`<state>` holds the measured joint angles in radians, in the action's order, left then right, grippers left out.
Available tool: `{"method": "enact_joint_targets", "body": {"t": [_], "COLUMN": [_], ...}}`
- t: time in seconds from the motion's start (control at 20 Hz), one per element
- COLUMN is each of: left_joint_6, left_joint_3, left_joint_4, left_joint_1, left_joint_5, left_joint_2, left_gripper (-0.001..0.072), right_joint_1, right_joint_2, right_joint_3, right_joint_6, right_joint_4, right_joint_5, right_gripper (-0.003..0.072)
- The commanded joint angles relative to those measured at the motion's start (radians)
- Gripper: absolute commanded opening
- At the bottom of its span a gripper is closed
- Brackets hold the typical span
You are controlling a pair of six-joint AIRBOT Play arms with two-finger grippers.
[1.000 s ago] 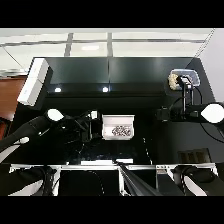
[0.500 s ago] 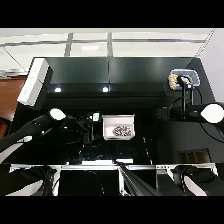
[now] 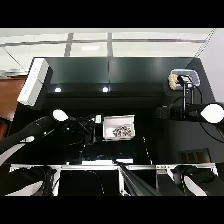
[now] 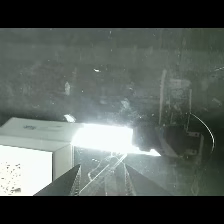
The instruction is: Fold the box and place the chain.
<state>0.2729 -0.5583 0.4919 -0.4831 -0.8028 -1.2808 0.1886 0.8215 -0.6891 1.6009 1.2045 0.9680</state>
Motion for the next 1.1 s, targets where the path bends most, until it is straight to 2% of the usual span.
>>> {"method": "enact_joint_targets", "body": {"t": [0.0, 0.25, 0.35, 0.55, 0.6, 0.75, 0.8, 0.85, 1.05], "left_joint_6": [-0.019, -0.018, -0.018, -0.018, -0.018, -0.018, -0.018, -0.018, -0.019], "left_joint_3": [-0.004, -0.013, -0.018, -0.022, -0.022, -0.022, -0.022, -0.022, -0.022], "left_joint_4": [-0.011, -0.014, -0.014, -0.014, -0.011, -0.011, -0.011, -0.011, -0.011], "left_joint_1": [-0.009, -0.011, -0.011, -0.013, -0.013, -0.013, -0.013, -0.013, -0.013], "left_joint_5": [0.024, 0.025, 0.030, 0.035, 0.035, 0.036, 0.035, 0.035, 0.035], "left_joint_2": [-0.006, -0.014, -0.019, -0.022, -0.022, -0.022, -0.022, -0.022, -0.022], "left_gripper": [0.0716, 0.0708, 0.0657, 0.0376, 0.0342, 0.0342, 0.0342, 0.0342, 0.0342], "right_joint_1": [0.000, 0.000, 0.000, 0.000, 0.000, 0.001, 0.009, 0.024, 0.097], "right_joint_2": [0.000, 0.000, 0.000, 0.004, 0.009, 0.039, 0.056, 0.079, 0.198], "right_joint_3": [0.000, 0.001, 0.001, 0.001, 0.001, 0.001, 0.000, 0.000, -0.040], "right_joint_6": [0.000, 0.000, 0.000, 0.000, 0.000, -0.001, -0.008, -0.026, -0.211], "right_joint_4": [0.000, 0.000, 0.000, 0.000, -0.003, -0.080, -0.128, -0.179, -0.397], "right_joint_5": [-0.005, -0.025, -0.038, -0.062, -0.068, -0.116, -0.152, -0.190, -0.273], "right_gripper": [0.0333, 0.0333, 0.0333, 0.0333, 0.0334, 0.0335, 0.0381, 0.0704, 0.0720]}}
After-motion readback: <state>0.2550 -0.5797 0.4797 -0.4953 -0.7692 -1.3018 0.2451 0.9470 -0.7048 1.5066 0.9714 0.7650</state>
